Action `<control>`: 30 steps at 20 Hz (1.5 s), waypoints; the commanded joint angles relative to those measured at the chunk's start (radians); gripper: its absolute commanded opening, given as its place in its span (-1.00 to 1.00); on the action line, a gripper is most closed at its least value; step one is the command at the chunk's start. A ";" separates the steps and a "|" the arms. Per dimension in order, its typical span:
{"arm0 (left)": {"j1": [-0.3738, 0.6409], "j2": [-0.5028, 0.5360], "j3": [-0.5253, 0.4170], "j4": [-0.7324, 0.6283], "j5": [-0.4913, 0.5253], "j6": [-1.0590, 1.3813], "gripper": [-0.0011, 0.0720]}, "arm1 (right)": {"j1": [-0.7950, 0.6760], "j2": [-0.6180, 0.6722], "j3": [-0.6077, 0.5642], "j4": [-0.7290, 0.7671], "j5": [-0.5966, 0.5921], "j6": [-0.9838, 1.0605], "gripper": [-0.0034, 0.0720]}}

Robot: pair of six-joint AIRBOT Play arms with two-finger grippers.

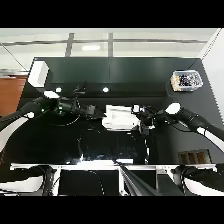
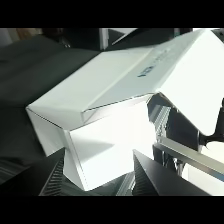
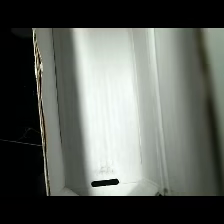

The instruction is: Fold the box and place the chain.

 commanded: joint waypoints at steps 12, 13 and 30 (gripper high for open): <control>-0.136 0.000 0.084 0.229 0.147 -0.235 0.37 | 0.000 0.000 0.000 0.000 0.000 0.000 0.31; -0.151 0.000 0.101 0.256 0.159 -0.265 0.37 | 0.000 0.000 0.000 0.000 -0.001 0.000 0.31; -0.518 -0.015 0.305 1.137 0.221 -1.164 0.37 | 0.000 0.000 0.000 0.000 -0.009 0.000 0.31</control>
